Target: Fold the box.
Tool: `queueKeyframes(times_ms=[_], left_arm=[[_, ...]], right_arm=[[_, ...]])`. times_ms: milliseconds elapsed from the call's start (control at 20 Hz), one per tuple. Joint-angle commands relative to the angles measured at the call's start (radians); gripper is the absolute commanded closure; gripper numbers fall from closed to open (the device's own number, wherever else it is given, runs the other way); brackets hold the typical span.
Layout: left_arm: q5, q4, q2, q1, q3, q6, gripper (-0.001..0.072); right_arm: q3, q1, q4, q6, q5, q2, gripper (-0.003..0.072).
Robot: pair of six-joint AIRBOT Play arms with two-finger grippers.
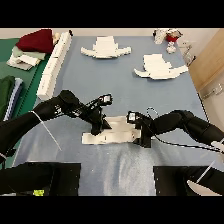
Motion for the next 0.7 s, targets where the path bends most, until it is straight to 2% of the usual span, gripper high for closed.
queueKeyframes(times_ms=[0,200,650], left_arm=[[0.0,0.0,0.0,0.0,0.0,0.0,0.0697],[0.0,0.0,0.0,0.0,0.0,0.0,0.0697],[0.0,0.0,0.0,0.0,0.0,0.0,0.0697]], right_arm=[[-0.001,0.001,0.002,-0.037,0.015,-0.029,-0.0029],[0.0,0.002,0.009,-0.101,0.067,-0.04,-0.0029],[-0.048,0.002,0.104,-0.116,0.046,-0.038,-0.0007]])
